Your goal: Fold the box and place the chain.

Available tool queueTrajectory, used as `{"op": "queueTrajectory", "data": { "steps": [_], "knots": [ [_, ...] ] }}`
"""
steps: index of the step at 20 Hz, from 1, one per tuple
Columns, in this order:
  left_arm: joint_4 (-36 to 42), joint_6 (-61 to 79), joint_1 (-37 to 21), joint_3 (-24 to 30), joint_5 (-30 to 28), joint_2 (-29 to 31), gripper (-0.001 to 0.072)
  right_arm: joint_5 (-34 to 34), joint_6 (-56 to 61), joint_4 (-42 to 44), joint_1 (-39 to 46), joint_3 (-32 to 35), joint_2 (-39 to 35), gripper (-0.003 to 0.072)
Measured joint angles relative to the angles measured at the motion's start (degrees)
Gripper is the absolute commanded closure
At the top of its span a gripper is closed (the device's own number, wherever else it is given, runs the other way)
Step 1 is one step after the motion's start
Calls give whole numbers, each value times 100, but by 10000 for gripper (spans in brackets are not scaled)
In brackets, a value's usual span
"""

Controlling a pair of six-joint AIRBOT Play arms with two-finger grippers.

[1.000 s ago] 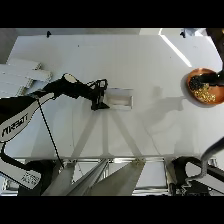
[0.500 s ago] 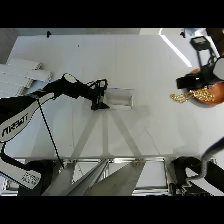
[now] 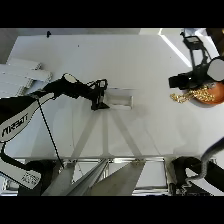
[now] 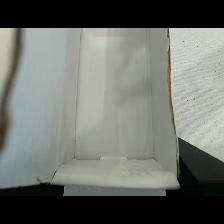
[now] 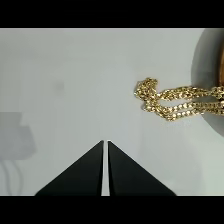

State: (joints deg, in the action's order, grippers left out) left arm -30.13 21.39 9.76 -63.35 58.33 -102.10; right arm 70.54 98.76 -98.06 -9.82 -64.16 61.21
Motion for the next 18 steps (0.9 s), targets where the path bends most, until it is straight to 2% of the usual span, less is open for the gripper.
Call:
{"op": "queueTrajectory", "data": {
  "steps": [1, 5, 7, 8, 12, 18],
  "knots": [
    [0, 0, 0, 0, 0, 0, 363, 4, 70, -24, 203, 31, 35, 258],
    [0, 0, 0, 0, 0, 0, 363, -83, 306, -46, 885, 358, 199, 248],
    [0, 0, 0, 0, 0, 0, 363, -310, 542, -61, 1134, 660, 315, 112],
    [0, 0, 0, 0, 0, 0, 363, -461, 695, -90, 1220, 798, 389, 90],
    [0, 0, 0, 0, 0, 0, 363, -1165, 1259, -299, 1392, 1123, 890, 90],
    [-2, 0, 0, 0, 0, 0, 363, -1987, 1749, -404, 1307, 1226, 1853, 91]
  ]
}}
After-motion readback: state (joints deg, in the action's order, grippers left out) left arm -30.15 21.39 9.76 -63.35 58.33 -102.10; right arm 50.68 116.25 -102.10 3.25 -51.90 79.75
